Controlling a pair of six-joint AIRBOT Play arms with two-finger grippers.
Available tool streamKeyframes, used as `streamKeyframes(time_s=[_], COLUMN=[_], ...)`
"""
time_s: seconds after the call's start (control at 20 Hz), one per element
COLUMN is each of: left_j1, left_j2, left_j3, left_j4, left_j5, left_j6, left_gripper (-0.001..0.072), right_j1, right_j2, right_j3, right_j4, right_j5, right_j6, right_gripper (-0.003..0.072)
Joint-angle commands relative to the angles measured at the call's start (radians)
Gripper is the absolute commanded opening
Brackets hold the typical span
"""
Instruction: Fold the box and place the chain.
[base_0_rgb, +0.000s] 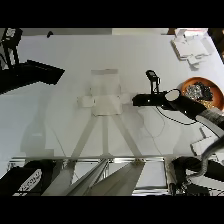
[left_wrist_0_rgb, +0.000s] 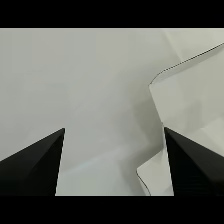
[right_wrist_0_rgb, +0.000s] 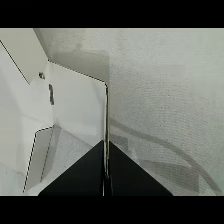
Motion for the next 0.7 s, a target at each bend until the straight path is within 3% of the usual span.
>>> streamKeyframes(time_s=[0.0,0.05,0.1,0.15,0.4,0.5,0.65], left_j1=[0.0,0.0,0.0,0.0,0.015,0.014,0.014], left_j2=[-0.001,-0.001,-0.002,-0.002,-0.057,-0.161,-0.398], left_j3=[0.0,0.0,0.0,0.0,0.003,0.044,0.232], left_j4=[-0.033,-0.029,-0.024,-0.016,-0.001,-0.004,-0.031], left_j5=[-0.022,-0.028,-0.034,-0.042,-0.07,-0.138,-0.342], left_j6=[0.0,-0.001,0.001,0.011,0.022,0.038,0.097], left_gripper=[0.0691,0.0606,0.042,0.0354,0.0406,0.0406,0.042], right_j1=[0.001,0.001,0.001,0.001,0.001,0.001,0.001], right_j2=[0.0,0.0,0.0,0.0,0.0,0.0,0.0], right_j3=[0.0,0.0,0.0,0.0,0.0,0.0,0.0], right_j4=[0.0,0.0,0.0,0.0,0.0,0.0,0.0], right_j5=[0.0,0.0,0.0,0.0,0.0,0.0,0.0], right_j6=[0.0,0.0,0.0,0.0,0.0,0.0,0.0], right_gripper=[0.0012,0.0012,0.0012,0.0012,0.0012,0.0012,0.0012])
